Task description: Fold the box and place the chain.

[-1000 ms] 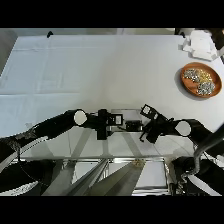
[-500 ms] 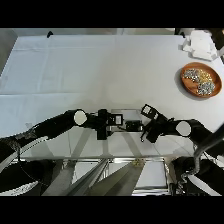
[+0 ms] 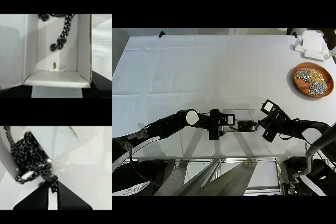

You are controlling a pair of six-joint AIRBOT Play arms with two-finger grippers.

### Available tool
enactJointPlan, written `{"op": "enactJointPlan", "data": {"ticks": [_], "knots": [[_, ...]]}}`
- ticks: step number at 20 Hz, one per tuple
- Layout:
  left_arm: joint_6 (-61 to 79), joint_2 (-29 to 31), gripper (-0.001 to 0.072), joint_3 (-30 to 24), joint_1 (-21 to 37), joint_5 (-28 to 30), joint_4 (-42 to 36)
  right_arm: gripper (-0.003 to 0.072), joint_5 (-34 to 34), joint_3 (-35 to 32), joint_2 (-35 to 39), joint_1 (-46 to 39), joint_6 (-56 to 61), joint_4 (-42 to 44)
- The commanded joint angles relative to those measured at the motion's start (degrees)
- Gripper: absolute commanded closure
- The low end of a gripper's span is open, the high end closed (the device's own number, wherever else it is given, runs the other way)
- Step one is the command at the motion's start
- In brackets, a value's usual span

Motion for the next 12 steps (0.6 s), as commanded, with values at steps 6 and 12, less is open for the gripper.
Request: {"op": "enactJointPlan", "data": {"ticks": [6, 12], "knots": [[0.0, 0.0, 0.0362, 0.0, 0.0, 0.0, 0.0, 0.0672, -1.9, 3.8, 12.1, 0.0, 0.2, 16.3], [0.0, 0.0, 0.0362, 0.0, 0.0, 0.0, 0.0, 0.0672, -3.9, 3.9, 7.1, 0.0, -5.5, 26.6]]}}
